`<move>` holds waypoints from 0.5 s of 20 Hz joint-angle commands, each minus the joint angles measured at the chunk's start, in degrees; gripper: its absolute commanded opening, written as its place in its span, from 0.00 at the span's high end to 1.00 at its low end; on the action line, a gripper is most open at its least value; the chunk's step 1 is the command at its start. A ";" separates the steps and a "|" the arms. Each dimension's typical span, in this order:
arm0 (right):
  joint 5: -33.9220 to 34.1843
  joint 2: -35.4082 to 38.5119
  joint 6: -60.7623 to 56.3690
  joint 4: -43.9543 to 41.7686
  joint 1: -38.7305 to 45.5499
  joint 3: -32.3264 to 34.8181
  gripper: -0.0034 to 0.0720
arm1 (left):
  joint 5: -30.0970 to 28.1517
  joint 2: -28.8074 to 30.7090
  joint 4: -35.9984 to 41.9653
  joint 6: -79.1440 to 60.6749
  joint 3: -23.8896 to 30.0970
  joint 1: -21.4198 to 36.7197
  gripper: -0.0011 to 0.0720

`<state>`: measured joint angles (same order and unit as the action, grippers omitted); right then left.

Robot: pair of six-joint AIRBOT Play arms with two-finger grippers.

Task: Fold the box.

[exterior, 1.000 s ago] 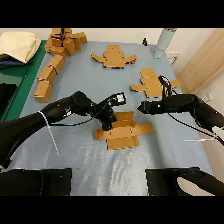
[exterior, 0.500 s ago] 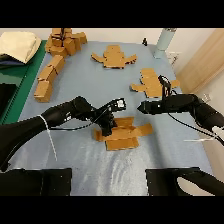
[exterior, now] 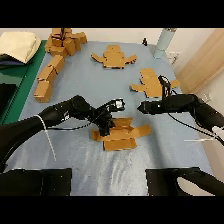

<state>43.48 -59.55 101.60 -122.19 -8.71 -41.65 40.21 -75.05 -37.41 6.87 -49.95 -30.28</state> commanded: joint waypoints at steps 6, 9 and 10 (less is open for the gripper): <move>0.00 -0.13 0.00 0.00 0.02 -0.04 0.66 | 2.23 0.50 -0.11 -0.13 -0.09 0.37 0.96; -0.11 -0.15 0.00 0.04 0.02 -0.04 0.66 | 1.77 0.48 0.17 -1.18 -0.09 1.29 0.96; -0.11 -0.15 0.00 0.04 0.02 -0.04 0.66 | 1.81 0.48 1.01 -1.29 -0.09 1.70 0.96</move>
<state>43.48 -59.70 101.60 -122.15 -8.71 -41.65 42.11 -74.61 -37.39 6.24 -49.98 -29.36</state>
